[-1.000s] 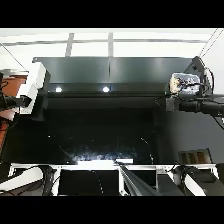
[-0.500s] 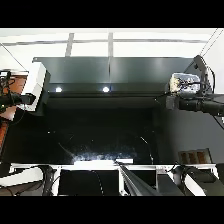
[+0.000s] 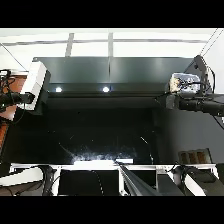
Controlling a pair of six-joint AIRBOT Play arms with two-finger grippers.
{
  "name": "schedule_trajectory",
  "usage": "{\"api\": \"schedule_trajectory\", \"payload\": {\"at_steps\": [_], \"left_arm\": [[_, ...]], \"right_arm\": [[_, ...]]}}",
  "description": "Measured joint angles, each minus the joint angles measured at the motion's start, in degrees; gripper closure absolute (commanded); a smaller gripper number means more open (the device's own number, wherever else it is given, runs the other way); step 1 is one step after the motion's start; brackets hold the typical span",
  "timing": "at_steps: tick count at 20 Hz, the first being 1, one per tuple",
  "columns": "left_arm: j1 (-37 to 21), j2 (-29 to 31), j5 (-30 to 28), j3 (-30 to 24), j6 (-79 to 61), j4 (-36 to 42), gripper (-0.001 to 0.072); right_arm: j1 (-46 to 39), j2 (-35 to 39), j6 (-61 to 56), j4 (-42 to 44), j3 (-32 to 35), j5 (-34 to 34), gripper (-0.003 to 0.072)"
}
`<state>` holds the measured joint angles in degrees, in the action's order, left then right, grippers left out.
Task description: Fold the box and place the chain.
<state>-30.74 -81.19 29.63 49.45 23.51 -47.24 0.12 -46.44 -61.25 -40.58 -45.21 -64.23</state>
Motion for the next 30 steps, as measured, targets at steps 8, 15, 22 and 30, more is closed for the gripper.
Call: {"api": "schedule_trajectory", "payload": {"at_steps": [8, 15, 22, 30], "left_arm": [[-0.85, -0.68, 0.57, 0.0, 0.63, 0.0, 0.0252], [-0.85, -1.31, 1.01, 0.55, 1.81, 0.04, 0.0002], [-0.94, 2.54, 1.53, 1.38, 3.69, -1.18, 0.0002], [0.33, 10.12, 6.64, 3.23, 3.96, -0.59, 0.0119]], "right_arm": [[0.0, 0.0, -0.04, 0.0, 0.0, 0.24, 0.0668], [0.0, 0.0, -0.46, 0.0, 0.0, 0.33, 0.0668], [0.0, 0.0, -0.66, 0.0, 0.0, -0.17, 0.0668], [0.0, 0.0, -0.55, -0.04, 0.0, 0.15, 0.0668]]}}
